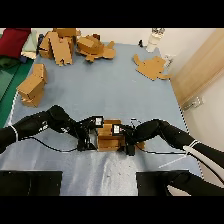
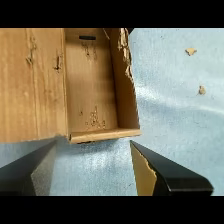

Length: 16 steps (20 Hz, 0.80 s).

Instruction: Fold the box.

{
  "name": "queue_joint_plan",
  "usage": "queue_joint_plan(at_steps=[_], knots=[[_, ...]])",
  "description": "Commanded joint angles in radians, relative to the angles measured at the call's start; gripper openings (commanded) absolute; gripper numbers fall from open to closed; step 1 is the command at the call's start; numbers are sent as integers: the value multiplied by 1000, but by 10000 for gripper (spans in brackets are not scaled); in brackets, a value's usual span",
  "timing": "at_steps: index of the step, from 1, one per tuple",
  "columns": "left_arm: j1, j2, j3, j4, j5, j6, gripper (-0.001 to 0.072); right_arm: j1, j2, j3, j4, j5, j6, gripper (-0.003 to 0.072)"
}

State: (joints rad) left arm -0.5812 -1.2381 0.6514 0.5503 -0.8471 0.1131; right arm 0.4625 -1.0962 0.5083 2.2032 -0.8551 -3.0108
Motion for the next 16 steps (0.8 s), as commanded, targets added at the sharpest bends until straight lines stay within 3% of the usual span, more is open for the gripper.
queue_joint_plan(at_steps=[1,13,16], knots=[[1,3,0,-20,-9,-10,698,1,0,-1,0,0,0,520],[-42,3,0,-3,-13,-63,697,0,0,-1,0,1,0,521],[-73,3,0,-3,52,-70,698,0,0,-1,0,1,0,521]])
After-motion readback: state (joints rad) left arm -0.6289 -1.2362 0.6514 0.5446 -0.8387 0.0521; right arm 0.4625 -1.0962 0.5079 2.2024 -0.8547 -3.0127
